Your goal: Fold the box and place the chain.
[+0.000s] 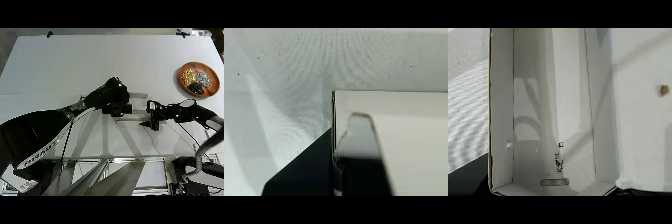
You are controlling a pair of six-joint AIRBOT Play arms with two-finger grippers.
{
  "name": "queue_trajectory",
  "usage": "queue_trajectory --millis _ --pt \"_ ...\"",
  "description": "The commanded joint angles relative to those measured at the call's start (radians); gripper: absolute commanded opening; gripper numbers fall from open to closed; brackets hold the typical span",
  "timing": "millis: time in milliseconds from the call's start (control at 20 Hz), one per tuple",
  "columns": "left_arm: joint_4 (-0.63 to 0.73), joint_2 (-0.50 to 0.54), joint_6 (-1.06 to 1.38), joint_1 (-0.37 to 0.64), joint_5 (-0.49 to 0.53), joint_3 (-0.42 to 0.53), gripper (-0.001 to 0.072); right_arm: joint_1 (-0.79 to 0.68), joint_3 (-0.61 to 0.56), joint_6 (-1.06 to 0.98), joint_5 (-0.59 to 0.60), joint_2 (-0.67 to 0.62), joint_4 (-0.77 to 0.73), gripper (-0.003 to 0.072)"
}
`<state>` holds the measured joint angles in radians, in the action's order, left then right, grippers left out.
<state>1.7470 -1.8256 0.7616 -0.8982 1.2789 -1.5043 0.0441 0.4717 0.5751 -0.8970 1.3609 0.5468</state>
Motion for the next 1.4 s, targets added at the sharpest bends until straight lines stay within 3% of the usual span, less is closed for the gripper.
queue_trajectory --millis 0,100,150,200,400,550,900,950,1050,1200,1300,1350 --pt "0.033 0.000 0.001 -0.001 0.014 0.000 0.0016 0.000 0.000 -0.002 0.000 0.000 -0.001 0.0412" --pt "0.036 0.000 0.002 -0.001 0.032 0.000 0.0040 0.000 0.000 -0.002 0.000 0.000 -0.001 0.0412" --pt "0.037 0.000 0.002 -0.001 0.039 0.000 0.0123 0.000 0.000 -0.002 0.000 0.000 -0.001 0.0412" --pt "0.036 0.000 0.002 0.000 0.048 0.000 0.0159 0.000 0.000 -0.002 0.000 0.000 -0.001 0.0412" --pt "0.032 0.000 0.024 0.000 0.056 0.000 0.0155 0.000 0.000 -0.002 -0.001 0.000 -0.001 0.0412" --pt "0.027 0.000 0.024 -0.001 0.057 0.000 0.0013 0.000 0.000 -0.002 -0.001 0.000 -0.001 0.0412" --pt "0.013 0.000 0.027 -0.003 0.081 0.000 0.0017 0.000 0.000 -0.002 -0.001 0.000 -0.001 0.0412" --pt "0.013 0.000 0.027 -0.003 0.086 0.000 0.0030 0.000 0.000 -0.002 -0.001 0.000 -0.001 0.0412" --pt "0.013 0.000 0.027 -0.003 0.090 0.000 0.0165 0.000 0.000 -0.002 -0.001 0.000 -0.001 0.0412" --pt "0.010 0.000 0.027 -0.003 0.085 0.000 0.0153 0.000 0.000 -0.002 -0.001 0.000 -0.002 0.0412" --pt "0.008 0.000 0.023 -0.003 0.082 0.000 0.0016 0.000 0.000 -0.002 -0.002 0.000 -0.002 0.0412" --pt "0.005 0.000 0.022 -0.003 0.080 0.000 0.0014 0.000 0.000 -0.002 -0.001 0.000 -0.001 0.0412"
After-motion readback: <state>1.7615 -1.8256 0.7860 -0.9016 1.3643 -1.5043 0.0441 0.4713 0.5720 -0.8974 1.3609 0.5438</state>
